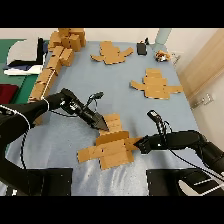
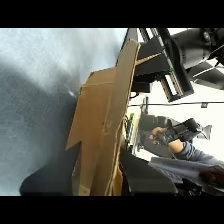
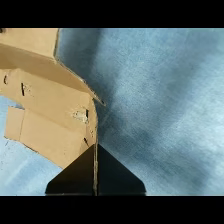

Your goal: Fold the box.

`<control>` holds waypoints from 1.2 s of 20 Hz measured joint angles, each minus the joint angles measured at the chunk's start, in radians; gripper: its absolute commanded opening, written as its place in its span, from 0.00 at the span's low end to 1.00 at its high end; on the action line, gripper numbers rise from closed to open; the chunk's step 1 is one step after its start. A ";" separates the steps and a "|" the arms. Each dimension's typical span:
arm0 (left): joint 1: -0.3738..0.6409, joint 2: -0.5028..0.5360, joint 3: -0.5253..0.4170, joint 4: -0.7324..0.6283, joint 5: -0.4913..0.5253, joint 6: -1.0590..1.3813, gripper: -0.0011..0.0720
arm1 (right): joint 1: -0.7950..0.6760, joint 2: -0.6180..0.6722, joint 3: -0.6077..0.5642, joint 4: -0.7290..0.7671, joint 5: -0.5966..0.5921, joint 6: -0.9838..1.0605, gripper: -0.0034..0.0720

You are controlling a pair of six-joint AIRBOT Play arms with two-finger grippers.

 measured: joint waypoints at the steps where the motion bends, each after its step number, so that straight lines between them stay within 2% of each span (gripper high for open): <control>1: 0.004 0.000 0.000 0.001 0.000 -0.001 0.42 | 0.000 -0.003 0.000 0.000 0.000 0.000 0.05; 10: 0.063 0.000 0.000 0.002 0.009 -0.011 0.42 | 0.000 -0.029 0.000 -0.003 0.000 0.001 0.05; 17: 0.011 0.000 0.000 0.025 0.063 -0.007 0.39 | 0.000 -0.031 0.000 -0.003 -0.001 0.003 0.05; 18: 0.005 0.000 0.000 0.033 0.068 -0.007 0.15 | 0.000 -0.031 0.000 -0.003 -0.001 0.003 0.05; 19: 0.000 0.000 0.000 0.038 0.069 -0.007 0.07 | 0.000 -0.031 0.000 -0.003 -0.001 0.003 0.05; 24: -0.013 0.000 0.000 0.050 0.078 -0.007 0.04 | 0.000 -0.031 0.000 -0.005 -0.004 0.003 0.06</control>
